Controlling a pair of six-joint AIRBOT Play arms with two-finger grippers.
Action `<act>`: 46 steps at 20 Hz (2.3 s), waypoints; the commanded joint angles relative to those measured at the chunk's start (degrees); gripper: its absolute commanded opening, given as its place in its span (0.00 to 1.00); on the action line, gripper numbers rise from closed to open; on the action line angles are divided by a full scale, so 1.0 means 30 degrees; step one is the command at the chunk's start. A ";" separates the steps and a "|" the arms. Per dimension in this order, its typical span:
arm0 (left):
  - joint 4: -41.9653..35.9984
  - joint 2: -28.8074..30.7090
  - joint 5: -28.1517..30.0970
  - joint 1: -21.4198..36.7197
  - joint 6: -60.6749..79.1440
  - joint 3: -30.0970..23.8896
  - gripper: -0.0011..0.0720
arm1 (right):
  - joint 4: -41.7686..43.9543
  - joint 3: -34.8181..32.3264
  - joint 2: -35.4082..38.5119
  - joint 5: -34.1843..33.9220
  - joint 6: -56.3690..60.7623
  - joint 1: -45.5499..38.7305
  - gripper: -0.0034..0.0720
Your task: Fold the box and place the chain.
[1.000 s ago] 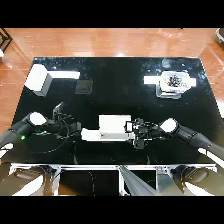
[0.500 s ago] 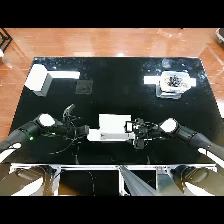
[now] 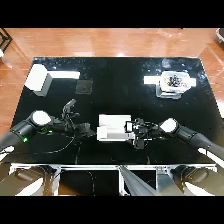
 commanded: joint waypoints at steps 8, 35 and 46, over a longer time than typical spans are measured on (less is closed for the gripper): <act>-0.1450 0.0160 -0.0211 -0.1129 -0.0262 0.0117 0.79 | 0.0007 -0.0007 -0.0015 0.0000 0.0007 0.0015 0.52; 0.4940 -0.0619 0.3694 -0.6127 -0.8539 0.2492 0.77 | 0.0000 0.0000 -0.0015 0.0000 0.0007 0.0015 0.52; 0.5078 -0.2142 0.5013 -0.6521 -0.8845 0.2499 0.76 | 0.0000 0.0000 -0.0015 0.0007 0.0007 0.0015 0.52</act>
